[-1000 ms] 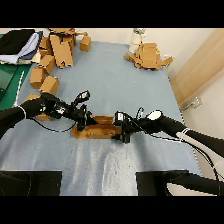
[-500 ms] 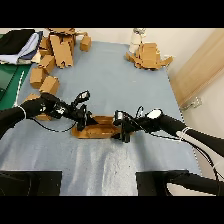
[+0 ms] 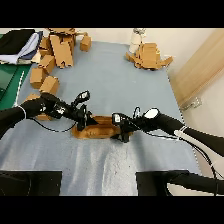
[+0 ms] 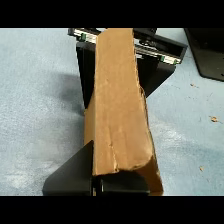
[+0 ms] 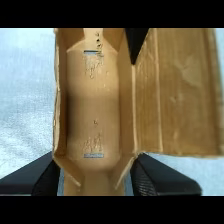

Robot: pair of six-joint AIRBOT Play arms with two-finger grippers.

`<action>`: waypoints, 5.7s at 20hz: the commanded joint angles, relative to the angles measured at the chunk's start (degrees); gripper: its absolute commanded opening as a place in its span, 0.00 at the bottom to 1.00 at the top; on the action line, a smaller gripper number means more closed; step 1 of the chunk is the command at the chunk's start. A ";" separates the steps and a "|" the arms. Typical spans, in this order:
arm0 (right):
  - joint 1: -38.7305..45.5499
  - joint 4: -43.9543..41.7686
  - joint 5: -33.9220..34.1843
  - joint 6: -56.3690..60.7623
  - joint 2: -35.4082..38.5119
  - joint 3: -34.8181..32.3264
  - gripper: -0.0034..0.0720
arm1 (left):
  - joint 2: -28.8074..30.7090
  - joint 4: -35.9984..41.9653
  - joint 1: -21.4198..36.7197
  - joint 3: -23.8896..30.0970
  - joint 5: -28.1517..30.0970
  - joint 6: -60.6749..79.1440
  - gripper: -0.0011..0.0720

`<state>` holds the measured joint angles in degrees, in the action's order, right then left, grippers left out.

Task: Fold the box.

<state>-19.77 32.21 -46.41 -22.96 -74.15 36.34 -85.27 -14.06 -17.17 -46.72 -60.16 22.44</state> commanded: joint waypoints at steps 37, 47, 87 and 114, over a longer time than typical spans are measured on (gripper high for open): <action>-1.77 0.26 -1.14 -0.02 -1.20 1.20 0.99 | 0.02 -0.02 0.00 0.00 0.00 0.02 0.03; -1.77 -0.96 -0.26 0.00 -2.05 1.20 0.99 | 0.02 -0.02 0.00 0.00 0.00 0.02 0.03; -1.77 0.07 0.83 0.00 -3.17 1.22 0.75 | 0.02 3.87 0.07 0.00 5.18 -1.33 0.09; -1.77 0.11 0.83 -0.02 -3.17 1.22 0.75 | 14.51 -18.51 -8.76 -1.77 2.54 -67.19 0.03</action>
<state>-21.52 32.40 -45.58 -23.00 -77.28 37.58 -68.95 -36.88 -21.96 -47.29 -62.87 -38.81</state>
